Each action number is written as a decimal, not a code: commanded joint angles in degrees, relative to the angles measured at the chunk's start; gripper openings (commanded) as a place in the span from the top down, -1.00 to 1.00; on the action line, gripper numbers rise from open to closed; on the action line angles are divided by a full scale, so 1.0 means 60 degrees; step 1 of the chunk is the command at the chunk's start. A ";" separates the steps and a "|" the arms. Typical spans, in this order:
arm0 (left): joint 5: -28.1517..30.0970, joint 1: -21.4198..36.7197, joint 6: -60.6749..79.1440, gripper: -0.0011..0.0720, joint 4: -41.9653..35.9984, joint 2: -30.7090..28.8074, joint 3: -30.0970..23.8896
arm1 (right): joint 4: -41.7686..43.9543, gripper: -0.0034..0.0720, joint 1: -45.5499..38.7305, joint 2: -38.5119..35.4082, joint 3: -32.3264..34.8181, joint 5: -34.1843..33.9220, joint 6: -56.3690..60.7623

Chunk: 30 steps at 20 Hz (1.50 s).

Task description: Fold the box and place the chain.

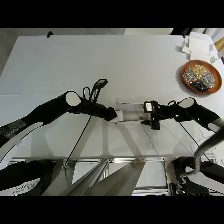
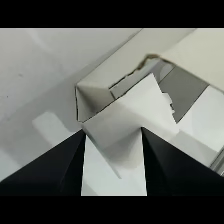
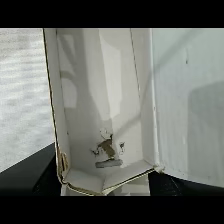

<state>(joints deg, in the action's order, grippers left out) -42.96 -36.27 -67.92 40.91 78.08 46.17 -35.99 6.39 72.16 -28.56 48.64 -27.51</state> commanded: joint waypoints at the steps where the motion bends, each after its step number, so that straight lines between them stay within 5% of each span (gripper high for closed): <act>1: 0.0058 -0.0266 -0.1596 -0.10 0.1402 0.0015 0.0015 | 0.0000 -0.17 -0.0004 -0.0004 0.0000 0.0004 0.0004; 11: -0.0062 -0.0925 -0.3096 -0.10 0.2029 0.0637 0.1191 | 0.0004 -0.17 -0.0004 -0.0004 0.0000 0.0004 0.0004; 21: -0.0769 -0.1377 -0.6426 -0.10 0.4612 0.0958 0.2138 | 0.0000 -0.17 -0.0004 -0.0004 0.0000 0.0004 0.0004; 30: -0.3282 -0.2244 -0.9052 -0.10 0.6171 0.2579 0.4339 | 0.0000 -0.17 -0.0004 -0.0004 0.0000 0.0004 0.0004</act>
<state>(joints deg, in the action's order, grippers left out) -57.56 -48.27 -116.64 75.11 90.94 68.62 -36.01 6.39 72.16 -28.56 48.66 -27.49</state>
